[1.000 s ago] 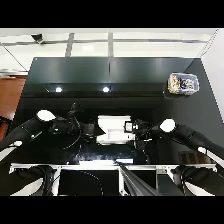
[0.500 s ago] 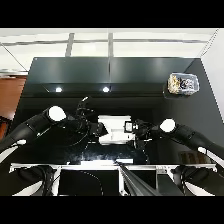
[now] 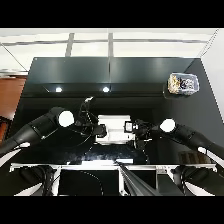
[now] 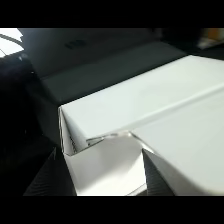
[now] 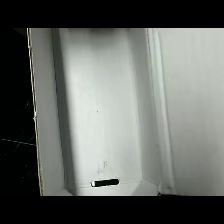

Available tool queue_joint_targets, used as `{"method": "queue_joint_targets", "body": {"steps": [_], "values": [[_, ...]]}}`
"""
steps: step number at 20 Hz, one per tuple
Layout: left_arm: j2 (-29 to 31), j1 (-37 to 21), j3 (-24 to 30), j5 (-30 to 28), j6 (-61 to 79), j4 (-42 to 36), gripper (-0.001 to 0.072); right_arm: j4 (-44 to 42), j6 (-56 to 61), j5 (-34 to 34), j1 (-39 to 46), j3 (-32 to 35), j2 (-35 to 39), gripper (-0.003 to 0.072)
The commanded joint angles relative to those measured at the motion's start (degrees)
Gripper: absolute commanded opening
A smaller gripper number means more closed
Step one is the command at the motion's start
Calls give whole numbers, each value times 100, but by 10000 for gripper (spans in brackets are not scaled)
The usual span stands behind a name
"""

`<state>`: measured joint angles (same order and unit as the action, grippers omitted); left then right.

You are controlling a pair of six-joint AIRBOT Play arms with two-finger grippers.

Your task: Fold the box and place the chain.

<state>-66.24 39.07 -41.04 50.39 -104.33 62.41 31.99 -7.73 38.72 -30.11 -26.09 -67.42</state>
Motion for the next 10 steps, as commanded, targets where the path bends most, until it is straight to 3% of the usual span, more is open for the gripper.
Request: {"method": "queue_joint_targets", "body": {"steps": [1,2,3,10], "values": [[-4,221,-20,-295,-610,350,600,-2,0,0,0,4,0,186],[-7,240,-20,-348,-632,358,584,-2,0,0,0,2,0,186],[-9,238,-20,-380,-645,361,489,-2,0,0,0,4,0,186],[-17,402,-22,-190,-1045,588,485,-2,0,0,0,2,0,186]]}}
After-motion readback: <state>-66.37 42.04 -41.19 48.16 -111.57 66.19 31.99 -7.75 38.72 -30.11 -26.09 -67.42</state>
